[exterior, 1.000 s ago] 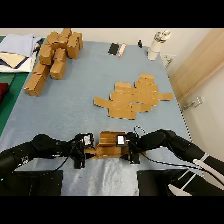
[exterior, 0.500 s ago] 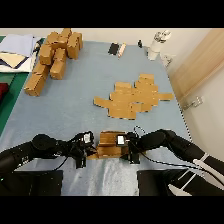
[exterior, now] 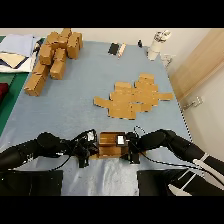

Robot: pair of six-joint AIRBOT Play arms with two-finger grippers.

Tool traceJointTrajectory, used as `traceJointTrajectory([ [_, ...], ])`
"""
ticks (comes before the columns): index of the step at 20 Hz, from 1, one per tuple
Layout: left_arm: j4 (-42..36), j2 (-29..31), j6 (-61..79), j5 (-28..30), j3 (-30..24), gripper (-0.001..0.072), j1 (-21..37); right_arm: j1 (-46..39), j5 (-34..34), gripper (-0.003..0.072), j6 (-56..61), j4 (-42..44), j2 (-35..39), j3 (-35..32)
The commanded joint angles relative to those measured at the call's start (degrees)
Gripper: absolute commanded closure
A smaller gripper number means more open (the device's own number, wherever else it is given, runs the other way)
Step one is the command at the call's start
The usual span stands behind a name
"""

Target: Fold the box.

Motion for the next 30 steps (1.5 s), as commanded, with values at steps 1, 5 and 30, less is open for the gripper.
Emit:
traceJointTrajectory([
  [1,-0.20,-0.92,0.28,1.73,0.85,0.0606,-0.42,0.02,0.02,0.0184,0.00,0.02,0.04,-0.02],
  [5,-0.46,-0.94,0.44,1.92,0.90,0.0605,-1.73,0.02,0.02,0.0184,0.00,0.02,0.04,-0.02],
  [30,-0.68,-0.33,-4.85,4.94,0.96,0.0606,-2.73,0.02,0.02,0.0185,0.00,0.02,0.04,-0.02],
])
